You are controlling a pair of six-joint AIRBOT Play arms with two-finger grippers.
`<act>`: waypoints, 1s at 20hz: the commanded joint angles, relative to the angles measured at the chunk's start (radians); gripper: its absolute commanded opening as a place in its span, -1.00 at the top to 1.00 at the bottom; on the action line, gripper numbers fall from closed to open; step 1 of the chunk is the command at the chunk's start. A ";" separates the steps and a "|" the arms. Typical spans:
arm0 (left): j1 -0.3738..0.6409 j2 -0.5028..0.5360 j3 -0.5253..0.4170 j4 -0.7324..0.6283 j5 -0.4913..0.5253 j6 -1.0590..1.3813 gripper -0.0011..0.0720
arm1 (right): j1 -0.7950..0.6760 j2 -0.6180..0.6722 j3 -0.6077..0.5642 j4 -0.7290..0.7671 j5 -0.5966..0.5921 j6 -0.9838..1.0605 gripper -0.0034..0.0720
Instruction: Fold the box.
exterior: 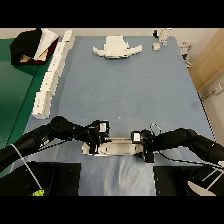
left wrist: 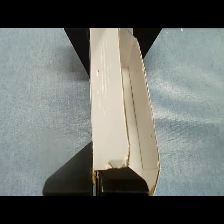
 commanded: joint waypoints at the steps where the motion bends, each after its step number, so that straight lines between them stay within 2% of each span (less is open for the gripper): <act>1: 0.001 0.000 0.000 0.000 0.000 0.000 0.94 | 0.001 0.000 0.000 0.000 0.000 0.000 -0.49; 13: 0.000 -0.003 0.000 -0.003 -0.024 0.000 0.91 | 0.001 0.000 0.000 0.000 0.000 0.000 -0.48; 15: 0.000 -0.003 0.000 -0.003 -0.020 -0.001 -0.33 | 0.001 0.000 0.000 0.000 0.000 0.000 -0.48; 18: 0.002 -0.001 0.001 0.005 0.002 -0.030 -0.34 | 0.001 0.000 0.000 0.000 0.000 0.000 -0.49; 20: 0.002 0.039 0.001 0.070 0.019 -0.200 -0.34 | 0.001 0.000 0.000 0.000 -0.001 0.000 -0.48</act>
